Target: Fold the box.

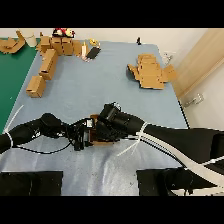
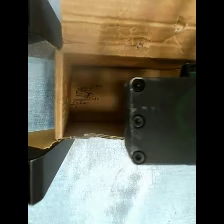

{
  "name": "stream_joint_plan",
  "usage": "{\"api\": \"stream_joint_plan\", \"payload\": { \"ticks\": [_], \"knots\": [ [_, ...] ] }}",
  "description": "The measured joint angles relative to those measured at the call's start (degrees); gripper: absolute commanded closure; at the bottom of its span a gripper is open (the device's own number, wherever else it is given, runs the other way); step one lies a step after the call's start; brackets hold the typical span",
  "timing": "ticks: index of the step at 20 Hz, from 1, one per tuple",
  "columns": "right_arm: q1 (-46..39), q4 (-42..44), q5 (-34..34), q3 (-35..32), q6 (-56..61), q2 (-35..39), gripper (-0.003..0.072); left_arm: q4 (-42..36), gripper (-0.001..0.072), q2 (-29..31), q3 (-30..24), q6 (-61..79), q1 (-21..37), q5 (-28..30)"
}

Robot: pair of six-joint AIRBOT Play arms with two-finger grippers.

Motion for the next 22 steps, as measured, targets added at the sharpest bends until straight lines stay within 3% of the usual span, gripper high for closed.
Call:
{"api": "stream_joint_plan", "payload": {
  "ticks": [3,5,6,7,13,14,15,16,19,22],
  "knots": [
    [0.0,0.1,-0.4,0.1,-0.1,-0.2,0.0676,0.0,0.0203,0.0,0.0,0.0,0.0,0.0],
    [0.0,0.0,-1.1,0.0,-1.1,-0.2,0.0374,0.0,0.0203,0.0,0.0,0.0,0.0,-0.1],
    [0.0,-0.1,-2.2,0.0,-1.4,-0.2,0.0277,0.1,0.0203,0.0,0.0,0.1,0.0,-0.3],
    [-0.1,-0.3,-2.4,0.3,-1.7,0.1,0.0250,0.1,0.0203,0.0,0.0,0.0,0.0,-0.3],
    [-0.2,0.1,-3.2,1.6,-0.9,4.7,0.0251,0.0,0.0202,0.0,0.0,0.0,0.0,-0.2],
    [-0.4,0.1,-3.3,1.6,-0.4,6.0,0.0254,0.0,0.0203,0.0,0.0,0.0,0.0,-0.2],
    [-0.6,0.1,-3.4,1.6,0.2,7.2,0.0303,0.0,0.0203,0.0,0.0,0.0,0.0,-0.1],
    [-0.9,0.0,-3.4,1.6,0.9,8.5,0.0485,0.0,0.0203,0.0,0.0,0.0,0.0,-0.1],
    [-3.4,-0.6,-3.4,1.0,2.4,12.4,0.0684,0.0,0.0203,0.0,0.0,0.0,0.0,-0.1],
    [-8.9,0.4,-2.1,-2.2,0.9,15.7,0.0686,0.0,0.0202,0.0,0.0,0.0,0.0,0.0]
  ]
}}
